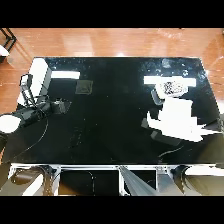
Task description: Fold the box and place the chain.
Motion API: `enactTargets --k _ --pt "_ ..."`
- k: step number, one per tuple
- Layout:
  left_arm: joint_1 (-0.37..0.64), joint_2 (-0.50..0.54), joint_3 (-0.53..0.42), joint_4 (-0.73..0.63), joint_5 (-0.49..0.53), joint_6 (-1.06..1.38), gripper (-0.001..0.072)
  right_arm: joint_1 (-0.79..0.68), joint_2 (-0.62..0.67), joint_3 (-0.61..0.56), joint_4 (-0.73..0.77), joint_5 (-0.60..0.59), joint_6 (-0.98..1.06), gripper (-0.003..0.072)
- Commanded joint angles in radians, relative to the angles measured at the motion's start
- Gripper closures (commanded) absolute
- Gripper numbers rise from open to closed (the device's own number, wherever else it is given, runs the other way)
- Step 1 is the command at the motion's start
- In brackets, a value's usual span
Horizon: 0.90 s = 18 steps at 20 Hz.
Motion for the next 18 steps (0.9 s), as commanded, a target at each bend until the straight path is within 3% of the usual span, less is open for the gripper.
enactTargets --k 1,9,14,18 --pt "-0.004 -0.001 0.0 -0.047 -0.005 0.007 0.0076 0.121 0.084 -0.076 0.073 -0.014 -0.002 0.0659" --pt "-0.103 -0.014 0.0 -0.078 -0.021 0.019 0.0076 0.462 0.296 -0.269 0.148 -0.121 0.046 0.066" --pt "-0.134 -0.106 0.001 -0.158 -0.055 0.018 0.0076 0.745 0.449 -0.327 0.261 -0.424 0.084 0.0659" --pt "-0.107 -0.202 0.031 -0.219 -0.08 0.021 0.0076 1.018 0.577 -0.463 0.307 -0.722 0.084 0.066"
